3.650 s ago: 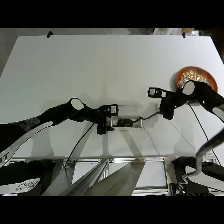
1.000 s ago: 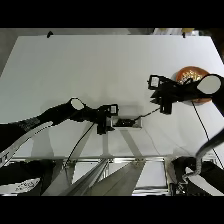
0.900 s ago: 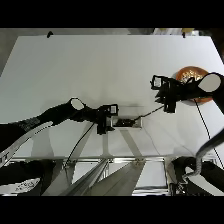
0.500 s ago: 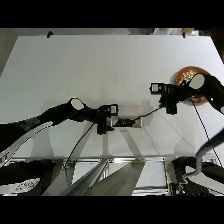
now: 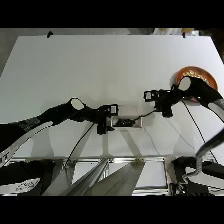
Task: Fold the box and place the chain.
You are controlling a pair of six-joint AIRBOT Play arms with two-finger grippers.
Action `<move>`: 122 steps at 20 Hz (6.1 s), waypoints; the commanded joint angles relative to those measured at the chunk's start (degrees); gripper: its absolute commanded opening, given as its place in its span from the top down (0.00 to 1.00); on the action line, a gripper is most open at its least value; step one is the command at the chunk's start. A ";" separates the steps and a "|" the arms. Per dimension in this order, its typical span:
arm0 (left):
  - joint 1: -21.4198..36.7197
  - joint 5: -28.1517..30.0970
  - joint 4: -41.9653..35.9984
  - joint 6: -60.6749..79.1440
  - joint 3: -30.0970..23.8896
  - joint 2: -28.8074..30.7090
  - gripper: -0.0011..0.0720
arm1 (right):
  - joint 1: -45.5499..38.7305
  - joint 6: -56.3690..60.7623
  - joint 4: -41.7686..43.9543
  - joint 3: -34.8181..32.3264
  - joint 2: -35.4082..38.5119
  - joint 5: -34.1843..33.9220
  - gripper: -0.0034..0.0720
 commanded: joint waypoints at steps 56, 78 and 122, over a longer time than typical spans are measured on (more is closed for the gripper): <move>0.00 0.00 0.02 0.00 -0.02 0.00 0.49 | 3.02 12.59 5.01 -3.96 26.69 -4.04 0.61; 0.00 0.00 0.02 0.00 -0.02 0.00 0.49 | -1.68 7.02 4.92 -6.21 2.19 -11.04 0.67; 0.00 0.02 0.02 0.00 -0.02 0.00 0.49 | 23.71 7.30 20.13 -6.21 20.65 -8.41 0.59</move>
